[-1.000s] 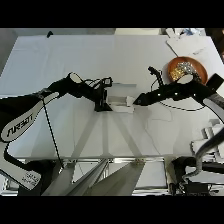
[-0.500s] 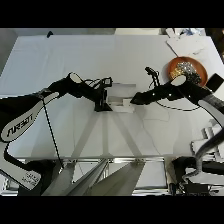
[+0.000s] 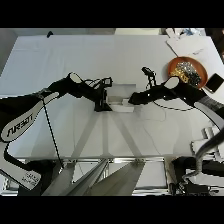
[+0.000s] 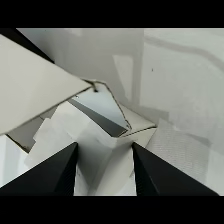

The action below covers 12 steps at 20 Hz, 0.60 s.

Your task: Fold the box and place the chain.

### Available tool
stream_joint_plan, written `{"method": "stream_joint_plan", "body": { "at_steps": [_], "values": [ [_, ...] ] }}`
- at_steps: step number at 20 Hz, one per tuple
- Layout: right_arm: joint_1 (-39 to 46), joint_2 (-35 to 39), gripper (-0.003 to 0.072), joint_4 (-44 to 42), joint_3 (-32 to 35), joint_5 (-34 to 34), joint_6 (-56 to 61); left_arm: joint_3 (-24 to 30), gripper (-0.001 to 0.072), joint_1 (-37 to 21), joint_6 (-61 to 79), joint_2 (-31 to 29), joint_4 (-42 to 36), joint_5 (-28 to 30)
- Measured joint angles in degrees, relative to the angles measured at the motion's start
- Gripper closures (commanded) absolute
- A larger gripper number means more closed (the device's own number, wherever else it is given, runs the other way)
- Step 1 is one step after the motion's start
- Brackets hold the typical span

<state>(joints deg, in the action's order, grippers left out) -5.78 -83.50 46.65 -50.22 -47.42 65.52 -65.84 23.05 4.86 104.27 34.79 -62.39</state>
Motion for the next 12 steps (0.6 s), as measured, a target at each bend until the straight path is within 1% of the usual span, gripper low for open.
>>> {"method": "stream_joint_plan", "body": {
  "at_steps": [4, 8, 12],
  "values": [
    [-0.26, 0.42, 0.032, 2.27, 0.02, 1.44, 1.42, 0.0, 0.0503, 0.0, -0.15, 0.0, -0.07, 0.0],
    [-0.35, 2.43, 0.032, 4.15, 0.11, 3.15, 1.7, 0.0, 0.0503, 0.0, -0.2, 0.0, -0.15, -0.02],
    [-0.28, 5.38, 0.032, 4.81, 0.0, 2.6, 1.77, 0.0, 0.0503, 0.0, -0.13, 0.0, -0.15, 0.0]
  ]
}}
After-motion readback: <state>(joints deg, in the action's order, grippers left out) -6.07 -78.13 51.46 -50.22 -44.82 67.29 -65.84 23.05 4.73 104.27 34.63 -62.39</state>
